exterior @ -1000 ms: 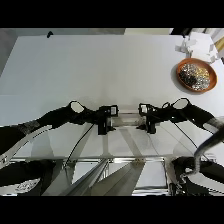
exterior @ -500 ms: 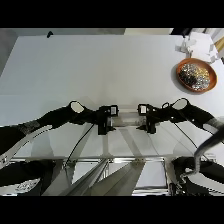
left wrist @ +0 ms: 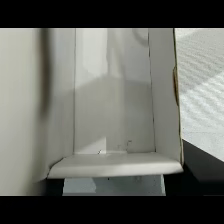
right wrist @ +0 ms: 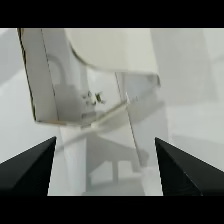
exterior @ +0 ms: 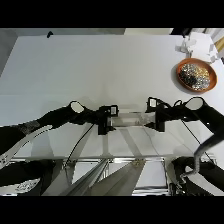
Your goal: Fold the box and place the chain.
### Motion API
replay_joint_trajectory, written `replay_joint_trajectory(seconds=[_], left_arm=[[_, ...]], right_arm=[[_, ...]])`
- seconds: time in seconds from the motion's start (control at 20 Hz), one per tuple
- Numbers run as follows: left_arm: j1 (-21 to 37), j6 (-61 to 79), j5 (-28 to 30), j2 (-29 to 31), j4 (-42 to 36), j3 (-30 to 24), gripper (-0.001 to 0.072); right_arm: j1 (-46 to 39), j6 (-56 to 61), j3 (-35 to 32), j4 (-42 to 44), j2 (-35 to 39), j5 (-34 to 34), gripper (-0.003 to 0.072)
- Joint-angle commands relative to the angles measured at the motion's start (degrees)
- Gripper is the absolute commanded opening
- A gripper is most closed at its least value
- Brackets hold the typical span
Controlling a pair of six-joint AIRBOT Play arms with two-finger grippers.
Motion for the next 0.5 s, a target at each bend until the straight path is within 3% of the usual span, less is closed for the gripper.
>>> replay_joint_trajectory(seconds=[0.0,0.05,0.2,0.3,0.45], left_arm=[[0.0,0.0,-0.09,0.0,0.02,-0.02,0.0296],[0.0,0.0,-0.09,0.0,0.02,-0.02,0.0296],[0.0,0.0,-0.09,0.0,0.02,-0.02,0.0296],[0.0,0.0,-0.09,0.0,0.02,-0.02,0.0296],[0.0,0.0,-0.09,0.0,0.02,-0.02,0.0296]], right_arm=[[-3.96,4.7,0.07,-4.39,7.61,4.24,0.0629],[-4.48,4.7,0.04,-3.72,10.12,5.33,0.0515],[-4.46,4.02,0.04,6.62,14.1,10.36,0.0001],[-3.34,3.41,0.04,15.76,14.01,9.79,0.0008],[1.25,5.95,0.02,18.03,11.85,6.03,0.0008]])
